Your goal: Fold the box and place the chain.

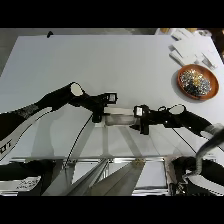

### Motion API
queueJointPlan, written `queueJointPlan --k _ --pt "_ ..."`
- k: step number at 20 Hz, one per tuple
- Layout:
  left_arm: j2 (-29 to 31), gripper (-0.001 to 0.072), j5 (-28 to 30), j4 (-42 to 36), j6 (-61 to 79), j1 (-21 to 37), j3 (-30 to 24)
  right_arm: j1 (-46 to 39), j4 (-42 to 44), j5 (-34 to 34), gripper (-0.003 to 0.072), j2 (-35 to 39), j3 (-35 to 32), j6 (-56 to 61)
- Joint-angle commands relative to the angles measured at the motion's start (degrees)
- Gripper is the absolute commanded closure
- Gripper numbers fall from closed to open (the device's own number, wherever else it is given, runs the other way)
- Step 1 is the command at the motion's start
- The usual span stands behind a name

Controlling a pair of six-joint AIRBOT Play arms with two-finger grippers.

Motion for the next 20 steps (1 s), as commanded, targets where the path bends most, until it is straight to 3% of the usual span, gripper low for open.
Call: queueJointPlan --k 1,3,20 --pt "0.04 0.07 0.04 0.0 0.02 0.0 0.04 -0.02 0.42 0.11 0.0184 -0.83 0.04 -0.44" --pt "0.04 0.07 0.04 0.0 0.0 0.0 0.04 -0.02 0.42 0.07 0.0285 -0.9 0.04 -0.42" --pt "0.04 0.07 0.04 0.0 0.02 0.0 0.07 -0.02 -1.29 -0.35 0.0289 -0.9 0.04 -0.42"
